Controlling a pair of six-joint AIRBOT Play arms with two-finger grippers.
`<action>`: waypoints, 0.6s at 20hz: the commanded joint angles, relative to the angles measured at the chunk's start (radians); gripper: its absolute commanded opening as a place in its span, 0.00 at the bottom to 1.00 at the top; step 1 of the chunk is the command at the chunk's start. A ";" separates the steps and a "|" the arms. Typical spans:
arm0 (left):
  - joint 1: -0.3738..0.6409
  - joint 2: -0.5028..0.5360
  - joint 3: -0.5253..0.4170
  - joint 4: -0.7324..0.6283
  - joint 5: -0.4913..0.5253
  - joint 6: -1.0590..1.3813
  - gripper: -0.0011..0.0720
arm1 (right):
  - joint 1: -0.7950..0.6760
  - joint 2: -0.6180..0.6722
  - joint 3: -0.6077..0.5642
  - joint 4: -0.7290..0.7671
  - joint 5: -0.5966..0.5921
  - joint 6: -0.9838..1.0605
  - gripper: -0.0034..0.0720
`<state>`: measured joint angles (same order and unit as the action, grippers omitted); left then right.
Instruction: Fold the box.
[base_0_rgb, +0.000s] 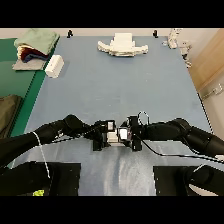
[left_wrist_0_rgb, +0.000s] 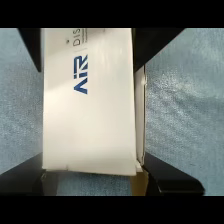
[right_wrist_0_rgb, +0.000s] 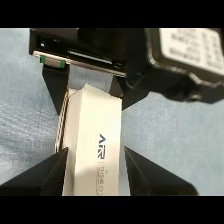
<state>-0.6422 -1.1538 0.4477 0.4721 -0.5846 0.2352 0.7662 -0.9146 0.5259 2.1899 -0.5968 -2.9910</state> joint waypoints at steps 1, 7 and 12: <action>0.000 0.000 0.001 0.000 0.000 0.000 0.62 | 0.007 0.017 -0.002 0.033 -0.034 -0.006 0.79; 0.000 0.000 0.001 0.000 0.000 0.000 0.62 | 0.007 0.108 -0.002 0.035 -0.041 0.054 0.88; 0.000 0.000 0.001 0.000 0.000 0.000 0.62 | -0.006 0.216 -0.028 0.047 -0.012 0.510 0.28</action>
<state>-0.6422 -1.1538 0.4477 0.4717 -0.5846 0.2356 0.7666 -0.7544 0.5144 2.2261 -0.6346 -2.7350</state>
